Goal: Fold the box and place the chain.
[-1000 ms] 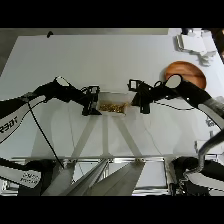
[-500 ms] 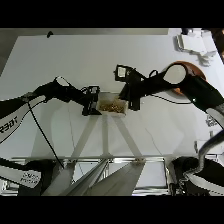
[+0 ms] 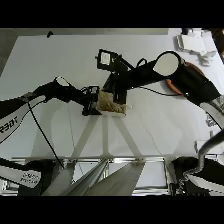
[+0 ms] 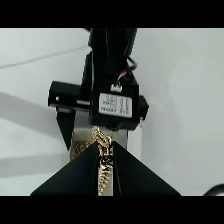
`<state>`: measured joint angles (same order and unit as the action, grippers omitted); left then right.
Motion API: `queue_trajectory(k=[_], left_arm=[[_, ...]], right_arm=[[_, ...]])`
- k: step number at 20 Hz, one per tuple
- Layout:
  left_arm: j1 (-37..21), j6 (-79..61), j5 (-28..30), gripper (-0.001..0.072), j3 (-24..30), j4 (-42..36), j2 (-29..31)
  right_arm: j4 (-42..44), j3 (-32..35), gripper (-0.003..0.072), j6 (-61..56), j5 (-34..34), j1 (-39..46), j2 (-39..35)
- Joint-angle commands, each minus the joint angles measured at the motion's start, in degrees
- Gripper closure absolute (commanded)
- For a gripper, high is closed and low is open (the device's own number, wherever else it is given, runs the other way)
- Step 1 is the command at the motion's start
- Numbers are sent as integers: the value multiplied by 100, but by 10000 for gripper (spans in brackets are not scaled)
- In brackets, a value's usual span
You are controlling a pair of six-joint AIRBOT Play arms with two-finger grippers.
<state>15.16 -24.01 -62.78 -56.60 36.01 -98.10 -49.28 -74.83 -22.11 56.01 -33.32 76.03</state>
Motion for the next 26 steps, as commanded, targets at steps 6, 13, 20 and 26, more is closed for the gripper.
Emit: queue_trajectory(k=[6, 13, 20, 26], left_arm=[[-4, 0, 2, 633, -2, 2, 2], [-4, 0, 2, 633, -2, 2, 2], [-4, 0, 0, 633, -2, 2, 2], [-4, 0, 0, 633, -2, 2, 2]], right_arm=[[-4, -516, 679, -17, -428, -24, 37], [-133, -918, 679, -358, -350, 20, 35], [-721, -966, 679, -1014, 260, 20, 160], [-1801, -866, 679, -1670, 955, 20, 682]])
